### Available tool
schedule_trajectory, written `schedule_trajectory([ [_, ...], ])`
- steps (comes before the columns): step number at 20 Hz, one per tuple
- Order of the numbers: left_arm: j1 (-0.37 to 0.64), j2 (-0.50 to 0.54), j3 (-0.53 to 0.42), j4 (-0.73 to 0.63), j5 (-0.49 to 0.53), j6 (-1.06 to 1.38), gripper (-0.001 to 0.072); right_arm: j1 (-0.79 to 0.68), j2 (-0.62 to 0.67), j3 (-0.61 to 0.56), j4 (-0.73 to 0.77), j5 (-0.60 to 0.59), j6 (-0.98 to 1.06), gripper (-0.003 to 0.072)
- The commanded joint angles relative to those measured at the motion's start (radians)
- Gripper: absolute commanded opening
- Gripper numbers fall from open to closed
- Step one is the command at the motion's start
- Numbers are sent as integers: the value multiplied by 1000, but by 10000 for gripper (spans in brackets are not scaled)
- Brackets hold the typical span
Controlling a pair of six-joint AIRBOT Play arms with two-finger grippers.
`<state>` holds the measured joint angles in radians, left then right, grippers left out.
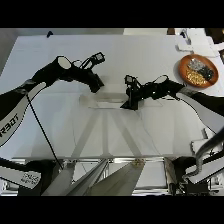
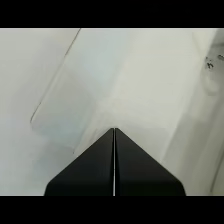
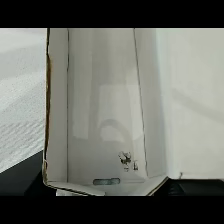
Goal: Fold the box and place the chain.
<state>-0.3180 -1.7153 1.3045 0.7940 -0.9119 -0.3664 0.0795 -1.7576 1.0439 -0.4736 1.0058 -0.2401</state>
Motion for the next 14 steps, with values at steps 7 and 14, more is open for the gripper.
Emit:
schedule_trajectory([
  [7, 0, -55, 0, 0, -8, -113, 9, 0, 0, 1, 0, 0, 0, 497],
  [14, 21, 11, 0, 1, -91, -106, 10, 0, 0, 1, 0, 1, 0, 497],
])
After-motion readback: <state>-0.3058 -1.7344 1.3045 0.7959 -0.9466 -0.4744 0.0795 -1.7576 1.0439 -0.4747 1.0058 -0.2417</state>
